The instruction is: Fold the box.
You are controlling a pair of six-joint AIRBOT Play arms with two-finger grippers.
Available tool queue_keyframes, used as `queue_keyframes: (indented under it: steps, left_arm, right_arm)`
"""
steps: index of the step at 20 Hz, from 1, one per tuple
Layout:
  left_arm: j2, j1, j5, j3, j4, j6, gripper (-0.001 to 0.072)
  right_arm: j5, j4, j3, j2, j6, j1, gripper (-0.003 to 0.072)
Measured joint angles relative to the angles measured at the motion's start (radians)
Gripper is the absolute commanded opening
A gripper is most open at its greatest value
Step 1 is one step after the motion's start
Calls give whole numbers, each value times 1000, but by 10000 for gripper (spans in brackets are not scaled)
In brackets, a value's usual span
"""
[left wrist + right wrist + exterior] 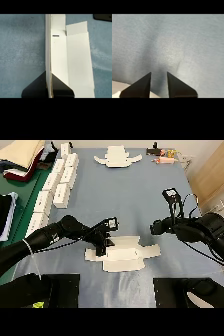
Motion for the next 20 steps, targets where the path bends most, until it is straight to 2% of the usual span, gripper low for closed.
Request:
queue_keyframes:
  steps: [5,6,7,9,13,17,18,19,20]
  left_arm:
    - [-2,0,-39,-4,8,-2,14]
    - [-2,0,-42,-4,10,-2,13]
    - [-2,0,-47,-4,12,-2,13]
    - [-2,0,-51,-4,14,-2,13]
    - [-2,0,-56,-4,16,-1,13]
    - [-2,0,-58,-4,18,-1,13]
    - [-2,0,-58,-4,19,-1,13]
    - [-2,0,-58,-4,18,-1,13]
    - [-2,0,-58,-4,19,-1,13]
  right_arm:
    - [-14,29,0,0,-2,2,283]
    - [-23,31,0,0,-3,1,209]
    - [-39,30,0,0,-3,-2,94]
    - [-81,67,0,2,-34,1,6]
    - [-230,238,-1,20,-147,37,5]
    - [-322,318,-38,84,-167,230,6]
    - [-324,327,-57,105,-168,309,48]
    - [-321,321,-77,120,-174,385,337]
    - [-310,299,-101,132,-189,470,561]
